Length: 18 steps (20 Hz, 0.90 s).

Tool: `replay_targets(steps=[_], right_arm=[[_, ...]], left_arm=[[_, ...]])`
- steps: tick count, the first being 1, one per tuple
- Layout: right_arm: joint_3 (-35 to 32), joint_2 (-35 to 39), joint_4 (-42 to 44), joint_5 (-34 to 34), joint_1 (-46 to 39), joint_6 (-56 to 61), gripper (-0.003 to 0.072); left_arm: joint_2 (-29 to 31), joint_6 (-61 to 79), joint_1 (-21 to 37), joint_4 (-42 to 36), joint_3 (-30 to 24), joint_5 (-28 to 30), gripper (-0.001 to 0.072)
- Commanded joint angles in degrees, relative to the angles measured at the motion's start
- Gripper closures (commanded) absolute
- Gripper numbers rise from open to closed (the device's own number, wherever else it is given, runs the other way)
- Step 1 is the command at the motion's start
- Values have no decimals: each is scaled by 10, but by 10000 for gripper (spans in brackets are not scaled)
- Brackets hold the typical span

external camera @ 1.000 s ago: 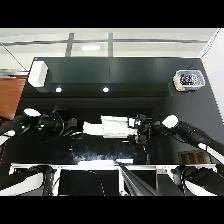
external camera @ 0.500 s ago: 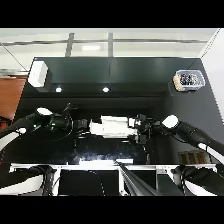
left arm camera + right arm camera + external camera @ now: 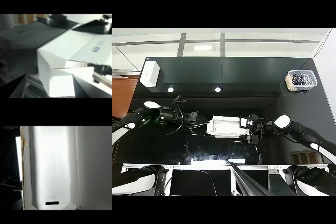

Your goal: Fold the box and place the chain.

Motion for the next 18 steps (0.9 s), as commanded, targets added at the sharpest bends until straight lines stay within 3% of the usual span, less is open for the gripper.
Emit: replay_targets(steps=[1,11,15,18], right_arm=[[0,0,0,0,0,0,520],[0,0,0,0,0,0,519],[0,0,0,0,0,0,520],[0,0,0,0,0,0,519]], left_arm=[[0,2,-11,-1,9,-35,71],[0,-17,-101,27,54,-11,90],[0,-66,-104,74,62,-8,207],[0,-122,-124,86,67,28,206]])
